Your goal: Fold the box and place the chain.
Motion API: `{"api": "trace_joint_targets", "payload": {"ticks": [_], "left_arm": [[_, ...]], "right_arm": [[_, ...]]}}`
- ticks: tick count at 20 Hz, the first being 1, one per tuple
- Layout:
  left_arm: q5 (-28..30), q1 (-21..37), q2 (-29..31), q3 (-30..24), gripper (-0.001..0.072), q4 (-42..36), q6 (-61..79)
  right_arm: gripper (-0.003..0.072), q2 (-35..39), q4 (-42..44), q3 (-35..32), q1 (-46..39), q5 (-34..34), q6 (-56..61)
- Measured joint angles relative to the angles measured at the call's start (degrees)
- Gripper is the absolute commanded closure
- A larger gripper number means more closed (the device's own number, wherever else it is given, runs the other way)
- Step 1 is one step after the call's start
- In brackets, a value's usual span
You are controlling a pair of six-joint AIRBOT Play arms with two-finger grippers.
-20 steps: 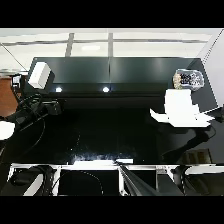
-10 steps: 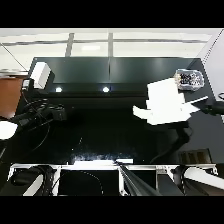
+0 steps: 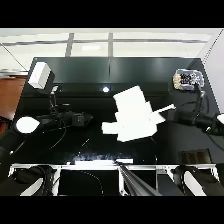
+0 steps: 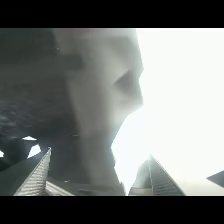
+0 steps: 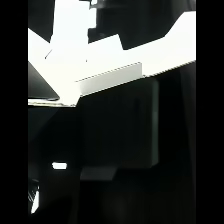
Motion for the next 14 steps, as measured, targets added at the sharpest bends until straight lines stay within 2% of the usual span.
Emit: {"api": "trace_joint_targets", "payload": {"ticks": [3,7,11,14], "left_arm": [[-1.7,-0.2,-7.0,0.0,0.0003,-9.9,4.8],[-5.9,-0.3,-16.6,0.1,0.0003,-21.5,15.7],[-10.6,-0.3,-23.8,1.2,0.0003,-31.0,27.6],[-14.4,-0.3,-28.9,2.6,0.0003,-34.3,32.4]], "right_arm": [[0.0644,4.1,0.9,-3.3,7.9,-3.2,1.8],[0.0645,6.0,1.2,-4.7,16.2,-7.5,4.5],[0.0645,6.5,1.3,-5.1,19.8,-10.1,6.6],[0.0644,6.6,1.3,-5.2,20.7,-10.7,7.3]]}}
